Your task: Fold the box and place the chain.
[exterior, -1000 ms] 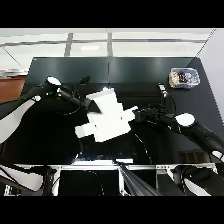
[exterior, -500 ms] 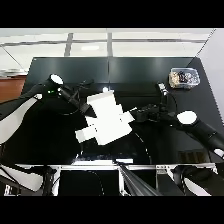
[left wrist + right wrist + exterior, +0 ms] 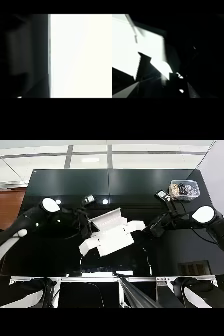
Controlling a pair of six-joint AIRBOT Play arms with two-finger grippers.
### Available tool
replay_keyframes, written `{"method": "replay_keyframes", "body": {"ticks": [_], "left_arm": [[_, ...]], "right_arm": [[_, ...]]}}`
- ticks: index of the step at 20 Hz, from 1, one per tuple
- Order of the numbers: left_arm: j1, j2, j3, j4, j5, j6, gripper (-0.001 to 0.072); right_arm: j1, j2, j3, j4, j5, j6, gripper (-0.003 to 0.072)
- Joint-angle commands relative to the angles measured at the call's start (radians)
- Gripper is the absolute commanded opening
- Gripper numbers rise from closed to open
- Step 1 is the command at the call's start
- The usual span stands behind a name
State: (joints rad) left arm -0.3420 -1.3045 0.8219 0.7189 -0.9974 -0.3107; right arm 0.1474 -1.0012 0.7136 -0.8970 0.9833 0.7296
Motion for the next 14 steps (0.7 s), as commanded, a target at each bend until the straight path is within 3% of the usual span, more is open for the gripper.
{"method": "replay_keyframes", "body": {"ticks": [1,5,8,14], "left_arm": [[-0.086,0.043,-0.068,0.006,0.263,0.304,0.0028],[-0.118,-0.063,-0.018,0.066,0.223,0.310,0.0028],[-0.117,-0.110,0.034,0.065,0.138,0.307,0.0028],[-0.115,-0.111,0.050,0.066,0.132,0.307,0.0028]], "right_arm": [[0.030,0.000,0.011,0.019,0.000,-0.195,0.0709],[0.135,-0.001,0.006,-0.101,-0.030,-0.466,0.0708],[0.172,-0.021,-0.013,-0.102,-0.045,-0.514,0.0708],[0.280,-0.092,-0.064,-0.099,-0.056,-0.573,0.0708]]}}
